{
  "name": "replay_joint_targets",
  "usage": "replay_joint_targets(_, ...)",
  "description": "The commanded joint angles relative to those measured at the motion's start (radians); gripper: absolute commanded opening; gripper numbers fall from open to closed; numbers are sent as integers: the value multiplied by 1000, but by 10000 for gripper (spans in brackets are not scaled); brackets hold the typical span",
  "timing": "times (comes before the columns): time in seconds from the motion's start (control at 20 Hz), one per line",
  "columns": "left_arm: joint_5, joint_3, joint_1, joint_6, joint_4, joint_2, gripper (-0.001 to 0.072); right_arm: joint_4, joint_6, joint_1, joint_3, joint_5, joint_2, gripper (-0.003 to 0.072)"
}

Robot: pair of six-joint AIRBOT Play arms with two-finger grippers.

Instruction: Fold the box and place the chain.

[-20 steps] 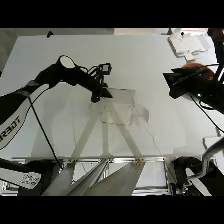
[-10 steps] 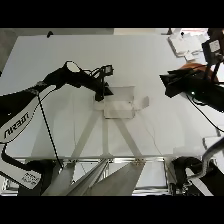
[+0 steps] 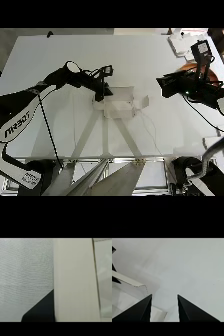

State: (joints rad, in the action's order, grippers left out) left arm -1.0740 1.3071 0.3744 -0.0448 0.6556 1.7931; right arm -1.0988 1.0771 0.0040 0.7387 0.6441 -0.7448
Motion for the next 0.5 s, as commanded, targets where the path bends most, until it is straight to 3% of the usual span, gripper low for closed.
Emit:
replay_joint_targets(0.0,-8,0,1,1,11,1,14,0,-16,0,1,14,-2,340)
replay_joint_targets(0.1,-8,0,1,1,11,1,14,2,-89,0,1,66,-1,340)
replay_joint_targets(0.25,-8,0,1,1,11,1,14,55,-267,1,1,252,-1,348)
replay_joint_targets(0.3,-8,0,1,1,11,1,14,93,-347,1,1,304,-2,418)
replay_joint_targets(0.35,-8,0,1,1,11,1,14,136,-444,1,1,343,-2,571)
replay_joint_targets(0.45,-8,0,1,1,11,1,14,191,-648,1,1,391,-2,589)
